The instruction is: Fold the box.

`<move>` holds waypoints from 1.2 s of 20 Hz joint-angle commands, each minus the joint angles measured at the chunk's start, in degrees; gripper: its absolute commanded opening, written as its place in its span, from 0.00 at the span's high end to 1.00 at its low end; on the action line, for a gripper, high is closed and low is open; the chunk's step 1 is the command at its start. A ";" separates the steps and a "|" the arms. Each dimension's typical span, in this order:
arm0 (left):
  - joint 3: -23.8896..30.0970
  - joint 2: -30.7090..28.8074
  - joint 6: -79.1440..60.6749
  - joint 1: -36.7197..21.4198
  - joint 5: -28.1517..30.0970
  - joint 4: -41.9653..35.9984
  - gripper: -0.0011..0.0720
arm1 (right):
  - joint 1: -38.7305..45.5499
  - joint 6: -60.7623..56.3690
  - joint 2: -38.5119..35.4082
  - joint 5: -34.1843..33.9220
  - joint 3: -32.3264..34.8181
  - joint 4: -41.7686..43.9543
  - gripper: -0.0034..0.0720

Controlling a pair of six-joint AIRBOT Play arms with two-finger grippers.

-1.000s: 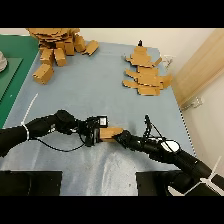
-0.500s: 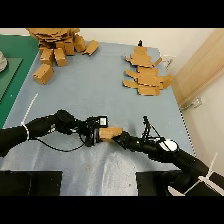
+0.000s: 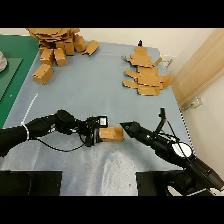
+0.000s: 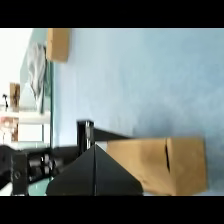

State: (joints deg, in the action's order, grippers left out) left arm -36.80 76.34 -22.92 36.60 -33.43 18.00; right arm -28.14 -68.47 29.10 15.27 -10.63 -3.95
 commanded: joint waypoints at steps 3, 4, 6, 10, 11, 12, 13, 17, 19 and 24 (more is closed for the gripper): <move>-0.04 0.00 0.00 -0.02 0.02 0.00 0.35 | 2.36 -0.04 -2.27 -2.97 -0.11 -2.91 0.95; -0.04 -0.02 0.00 -0.02 -0.04 0.00 0.35 | 2.36 -0.04 -2.27 -2.69 -0.11 -3.15 0.95; -0.04 -0.02 0.00 -0.02 -0.02 0.00 0.35 | 2.36 -0.04 -2.27 -2.67 -0.13 -3.21 0.95; -0.04 0.00 -0.04 0.13 0.00 -0.26 0.36 | 2.36 -0.04 -2.27 -2.89 -0.13 -3.21 0.95; -0.04 0.00 -0.09 0.17 0.22 -0.26 0.36 | 2.36 -0.04 -2.25 -2.86 -0.11 -3.21 0.95; -0.04 -0.02 -0.07 0.15 0.22 -0.28 0.35 | 2.36 -0.04 -2.25 -2.89 -0.11 -3.23 0.95; -0.04 -0.02 -0.04 0.15 0.13 -0.26 0.35 | 2.36 -0.04 -2.25 -2.97 -0.13 -3.26 0.95; -0.24 -0.02 0.04 0.15 0.07 -0.46 0.36 | 2.36 -0.07 -2.25 -3.76 -0.11 -3.23 0.95; -1.05 -0.37 1.77 0.15 0.09 -0.46 0.36 | 2.36 -0.04 -2.25 -3.76 -0.11 -3.23 0.95; -2.84 -6.10 16.09 -0.13 10.01 1.38 0.35 | 2.36 -0.04 -2.25 -3.74 -0.11 -3.23 0.95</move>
State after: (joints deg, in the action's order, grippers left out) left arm -38.94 73.06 -14.41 36.73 -30.46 17.96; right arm -25.80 -68.49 26.89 11.55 -10.70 -7.16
